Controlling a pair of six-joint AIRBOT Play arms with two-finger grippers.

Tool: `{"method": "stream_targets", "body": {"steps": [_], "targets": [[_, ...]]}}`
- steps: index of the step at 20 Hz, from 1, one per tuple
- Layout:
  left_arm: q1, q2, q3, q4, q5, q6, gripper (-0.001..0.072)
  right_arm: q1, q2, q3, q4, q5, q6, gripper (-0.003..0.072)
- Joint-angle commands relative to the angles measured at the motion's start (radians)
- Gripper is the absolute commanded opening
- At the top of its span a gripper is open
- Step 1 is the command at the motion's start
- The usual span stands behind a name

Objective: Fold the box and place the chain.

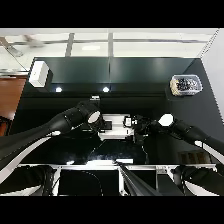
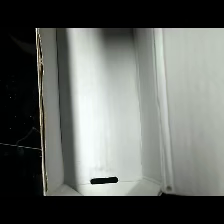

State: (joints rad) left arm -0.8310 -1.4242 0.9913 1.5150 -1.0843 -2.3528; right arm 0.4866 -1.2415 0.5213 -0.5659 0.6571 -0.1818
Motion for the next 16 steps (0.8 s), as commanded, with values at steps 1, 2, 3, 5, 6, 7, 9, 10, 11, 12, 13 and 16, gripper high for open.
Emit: {"method": "stream_targets", "body": {"steps": [1, 2, 3, 5, 6, 7, 9, 10, 11, 12, 13, 16], "targets": [[-0.008, -0.003, 0.001, 0.018, 0.007, -0.009, 0.0247, 0.000, 0.000, 0.000, 0.000, 0.000, 0.000, 0.0223], [-0.009, -0.005, 0.001, 0.017, 0.008, -0.007, 0.0102, 0.000, 0.000, 0.000, 0.000, 0.000, 0.001, 0.0224], [-0.013, -0.006, 0.001, 0.013, 0.011, -0.006, 0.0025, 0.000, 0.000, 0.000, 0.000, 0.000, 0.001, 0.0223], [-0.021, -0.009, 0.001, 0.014, 0.010, -0.006, 0.0025, 0.000, 0.000, 0.000, 0.000, 0.000, 0.001, 0.0223], [-0.023, -0.009, 0.001, 0.013, 0.006, -0.006, 0.0025, 0.000, 0.000, 0.000, 0.000, 0.000, 0.001, 0.0223], [-0.023, -0.009, 0.001, 0.013, 0.006, -0.006, 0.0025, 0.000, 0.000, 0.000, 0.000, 0.000, 0.001, 0.0223], [-0.023, -0.009, 0.001, 0.014, 0.006, -0.008, 0.0025, 0.000, 0.000, 0.000, 0.000, 0.000, 0.001, 0.0224], [-0.023, -0.009, 0.003, 0.014, 0.007, -0.008, 0.0025, 0.000, 0.000, 0.000, 0.000, -0.003, 0.002, 0.0235], [-0.022, -0.009, 0.006, 0.016, 0.006, -0.008, 0.0025, 0.000, 0.000, 0.000, 0.000, -0.013, 0.011, 0.0439], [-0.022, -0.008, 0.011, 0.018, 0.003, -0.008, 0.0025, 0.000, 0.004, 0.001, 0.000, -0.019, 0.024, 0.0627], [-0.022, -0.008, 0.018, 0.021, 0.002, -0.007, 0.0025, 0.000, 0.013, 0.001, -0.006, -0.019, 0.025, 0.0632], [-0.022, -0.008, 0.029, 0.030, -0.003, -0.007, 0.0025, 0.000, 0.081, 0.001, -0.083, -0.010, 0.066, 0.0633]]}}
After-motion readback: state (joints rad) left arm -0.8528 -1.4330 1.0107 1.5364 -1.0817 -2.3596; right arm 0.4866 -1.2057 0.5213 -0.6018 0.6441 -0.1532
